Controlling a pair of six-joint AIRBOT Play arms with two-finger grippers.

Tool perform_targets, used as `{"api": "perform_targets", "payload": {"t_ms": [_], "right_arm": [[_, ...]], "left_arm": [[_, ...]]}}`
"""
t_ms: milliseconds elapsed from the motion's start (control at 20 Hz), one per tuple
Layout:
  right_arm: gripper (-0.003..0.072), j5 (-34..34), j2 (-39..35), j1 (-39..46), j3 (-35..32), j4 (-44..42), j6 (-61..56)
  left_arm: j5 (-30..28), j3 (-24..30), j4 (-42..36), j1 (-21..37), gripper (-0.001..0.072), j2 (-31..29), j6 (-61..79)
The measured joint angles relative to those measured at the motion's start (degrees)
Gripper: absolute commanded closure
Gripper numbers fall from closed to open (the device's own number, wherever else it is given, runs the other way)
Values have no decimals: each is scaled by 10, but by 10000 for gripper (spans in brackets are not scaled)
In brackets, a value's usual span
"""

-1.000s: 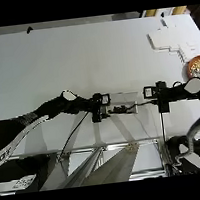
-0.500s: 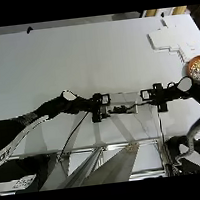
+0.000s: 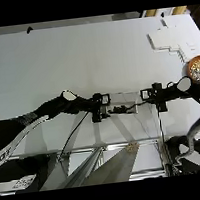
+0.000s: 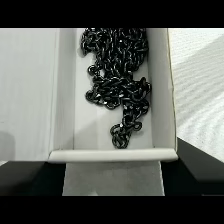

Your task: Fold the box and place the chain.

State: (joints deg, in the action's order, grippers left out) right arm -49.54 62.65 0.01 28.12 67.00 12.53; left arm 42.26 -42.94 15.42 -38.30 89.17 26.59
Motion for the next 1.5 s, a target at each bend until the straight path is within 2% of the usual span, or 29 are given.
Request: {"api": "perform_targets", "payload": {"t_ms": [200,500,650,850,1000,1100,1300,1350,1450,1500], "right_arm": [[671,-33,-28,-26,-1,3,0],[671,-90,-147,-52,-1,-15,-5],[671,-113,-205,-56,-1,-85,-5],[671,-119,-237,-79,-1,-199,-6],[671,-88,-243,-135,-1,-247,-7],[671,-41,-236,-182,-1,-263,-20],[670,52,-183,-246,-1,-278,-61],[662,62,-167,-253,-1,-280,-66],[477,77,-138,-262,-1,-281,-73],[458,83,-130,-264,-1,-282,-75]], "left_arm": [[0,0,0,0,398,0,0],[0,0,0,0,399,0,0],[0,0,0,0,399,0,0],[0,0,0,0,398,0,0],[0,0,0,0,399,0,0],[0,0,0,0,399,0,0],[0,0,0,0,399,0,0],[0,0,0,0,399,0,0],[0,0,0,0,399,0,0],[0,0,0,0,399,0,0]]}}
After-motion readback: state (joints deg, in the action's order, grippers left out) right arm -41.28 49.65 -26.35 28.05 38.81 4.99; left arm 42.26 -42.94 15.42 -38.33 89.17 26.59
